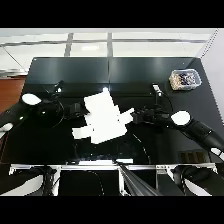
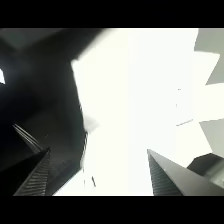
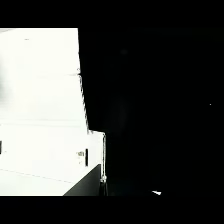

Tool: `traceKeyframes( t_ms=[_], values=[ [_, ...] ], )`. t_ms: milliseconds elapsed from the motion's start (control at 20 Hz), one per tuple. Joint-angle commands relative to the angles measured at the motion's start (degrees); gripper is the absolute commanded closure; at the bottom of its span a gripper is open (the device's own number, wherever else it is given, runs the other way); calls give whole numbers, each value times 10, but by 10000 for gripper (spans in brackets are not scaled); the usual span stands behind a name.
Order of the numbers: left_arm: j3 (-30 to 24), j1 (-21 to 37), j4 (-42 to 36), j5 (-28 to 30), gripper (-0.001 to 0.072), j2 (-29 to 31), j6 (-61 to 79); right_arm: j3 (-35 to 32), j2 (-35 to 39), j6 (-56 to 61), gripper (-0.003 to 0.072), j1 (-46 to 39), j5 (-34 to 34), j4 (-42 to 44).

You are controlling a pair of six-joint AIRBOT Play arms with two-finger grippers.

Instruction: Fold the box and place the chain.

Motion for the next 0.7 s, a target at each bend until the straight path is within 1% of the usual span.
traceKeyframes(
  t_ms=[0,100,150,200,250,300,350,400,450,500,550,600,650],
  values=[
    [44,-2,-37,-45,1,-89,36,-2,0,0,671,7,-6,1],
    [60,-4,-79,-71,4,-118,85,-2,0,0,671,7,-4,1],
    [70,-5,-94,-97,27,-135,107,-2,0,0,671,7,-4,1],
    [82,-5,-95,-129,33,-151,127,-2,0,0,671,7,-4,1],
    [98,-5,-89,-166,120,-170,143,-2,0,0,671,7,-4,1],
    [118,-5,-74,-198,228,-189,147,-2,0,0,671,7,-3,1],
    [137,-6,-60,-226,311,-206,148,-2,0,0,671,7,-1,1],
    [152,-8,-50,-251,369,-221,156,-2,0,0,671,7,1,1],
    [167,-12,-35,-273,389,-233,161,-2,0,0,671,7,2,1],
    [179,-17,-19,-284,475,-243,162,-2,0,0,671,7,4,1],
    [191,-20,-2,-290,543,-250,162,-2,0,0,671,7,7,1],
    [200,-23,0,-299,628,-255,174,-2,0,0,670,7,8,0],
    [207,-26,-3,-308,664,-256,192,-1,0,0,580,7,8,-7]
  ],
)
